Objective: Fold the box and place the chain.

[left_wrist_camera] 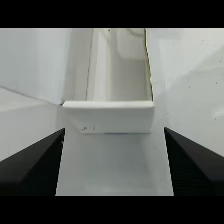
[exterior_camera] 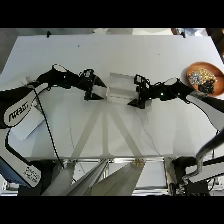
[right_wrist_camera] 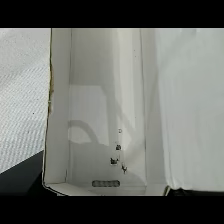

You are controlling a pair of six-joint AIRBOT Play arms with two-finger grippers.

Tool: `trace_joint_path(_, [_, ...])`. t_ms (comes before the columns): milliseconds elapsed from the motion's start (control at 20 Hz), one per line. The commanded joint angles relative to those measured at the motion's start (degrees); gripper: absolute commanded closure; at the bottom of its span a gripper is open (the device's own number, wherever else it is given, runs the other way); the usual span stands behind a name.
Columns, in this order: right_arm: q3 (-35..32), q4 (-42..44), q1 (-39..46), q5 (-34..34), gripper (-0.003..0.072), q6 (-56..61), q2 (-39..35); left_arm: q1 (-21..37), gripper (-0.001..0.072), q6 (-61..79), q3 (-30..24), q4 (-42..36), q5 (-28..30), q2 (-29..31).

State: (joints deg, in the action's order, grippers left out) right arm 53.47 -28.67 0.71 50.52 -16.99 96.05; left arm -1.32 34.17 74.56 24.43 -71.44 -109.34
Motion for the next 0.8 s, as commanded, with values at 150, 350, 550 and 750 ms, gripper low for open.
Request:
trace_joint_path(150, [0.04,0.02,0.02,0.02,0.0230,0.00,0.02,-2.14,-0.0002,0.33,0.02,-3.02,1.73,-0.24])
trace_joint_path(350, [0.04,0.02,0.02,0.02,0.0230,0.00,0.02,-2.34,-0.0001,0.33,0.02,-3.02,1.42,-0.24])
trace_joint_path(550, [0.04,0.02,0.02,0.02,0.0230,0.00,0.02,-2.97,-0.0001,0.28,0.04,-2.97,2.10,-0.24])
trace_joint_path(750, [0.04,0.00,0.02,0.02,0.0230,0.00,0.02,-3.61,-0.0001,0.00,0.04,-2.95,3.10,-0.22])
